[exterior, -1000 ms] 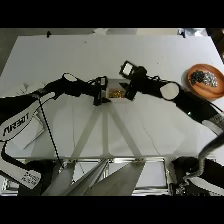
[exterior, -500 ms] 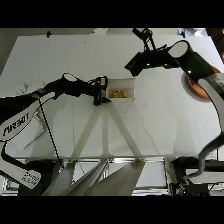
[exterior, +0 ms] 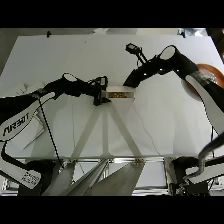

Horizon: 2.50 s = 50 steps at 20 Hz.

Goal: Fold the box and place the chain.

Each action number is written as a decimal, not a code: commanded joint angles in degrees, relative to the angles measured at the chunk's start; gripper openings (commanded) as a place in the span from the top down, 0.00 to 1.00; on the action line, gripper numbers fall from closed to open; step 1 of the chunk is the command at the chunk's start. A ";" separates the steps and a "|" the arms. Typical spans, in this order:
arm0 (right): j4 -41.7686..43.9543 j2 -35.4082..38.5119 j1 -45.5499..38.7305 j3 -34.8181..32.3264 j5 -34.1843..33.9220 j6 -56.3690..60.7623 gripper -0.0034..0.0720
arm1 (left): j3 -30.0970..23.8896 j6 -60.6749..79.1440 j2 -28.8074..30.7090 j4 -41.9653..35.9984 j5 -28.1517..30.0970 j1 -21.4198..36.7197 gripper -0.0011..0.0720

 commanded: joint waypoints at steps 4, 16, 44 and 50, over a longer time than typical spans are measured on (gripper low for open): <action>-2.25 1.44 3.50 0.02 1.92 -11.93 0.49 | -0.02 0.00 0.02 0.00 0.02 0.04 0.54; -15.96 1.42 8.31 0.00 -6.25 -8.11 0.67 | -0.02 0.00 0.02 0.00 0.02 0.04 0.54; -12.79 10.60 9.42 -3.78 -3.17 -0.76 0.51 | -0.02 0.00 0.02 0.00 0.02 0.04 0.54; -4.35 10.62 6.69 -6.49 -10.03 17.75 0.94 | -0.02 -0.02 0.02 0.00 0.02 0.04 0.54</action>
